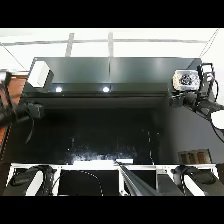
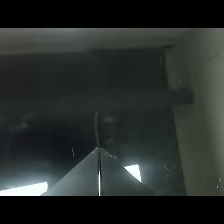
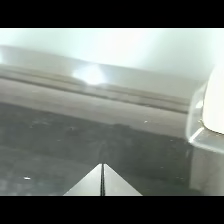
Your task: Fold the box and place the chain.
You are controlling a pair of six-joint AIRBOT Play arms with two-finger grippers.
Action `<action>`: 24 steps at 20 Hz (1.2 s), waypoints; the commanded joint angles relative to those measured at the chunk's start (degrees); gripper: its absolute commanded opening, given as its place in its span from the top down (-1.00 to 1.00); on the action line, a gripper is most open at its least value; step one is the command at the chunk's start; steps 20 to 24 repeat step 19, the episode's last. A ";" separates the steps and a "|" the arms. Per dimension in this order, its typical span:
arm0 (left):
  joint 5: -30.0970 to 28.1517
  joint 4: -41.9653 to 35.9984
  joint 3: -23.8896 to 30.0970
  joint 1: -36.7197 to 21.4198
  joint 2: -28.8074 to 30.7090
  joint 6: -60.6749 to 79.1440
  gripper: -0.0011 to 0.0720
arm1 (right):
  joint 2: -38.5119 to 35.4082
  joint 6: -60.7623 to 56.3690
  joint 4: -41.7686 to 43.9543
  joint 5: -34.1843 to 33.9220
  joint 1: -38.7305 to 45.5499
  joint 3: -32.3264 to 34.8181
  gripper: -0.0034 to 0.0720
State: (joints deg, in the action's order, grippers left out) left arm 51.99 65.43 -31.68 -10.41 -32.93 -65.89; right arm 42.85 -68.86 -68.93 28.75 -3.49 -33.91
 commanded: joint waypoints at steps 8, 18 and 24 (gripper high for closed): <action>-3.82 -1.46 9.60 0.70 10.82 0.98 0.89 | -0.48 -0.57 -1.42 -4.07 -0.09 1.79 0.90; -3.85 -1.46 9.60 0.70 10.80 0.98 0.89 | -0.48 -0.57 -1.42 -4.07 -0.09 1.79 0.90; -3.85 -1.46 9.60 0.70 10.80 0.98 0.89 | -0.48 -0.57 -1.42 -4.07 -0.09 1.79 0.90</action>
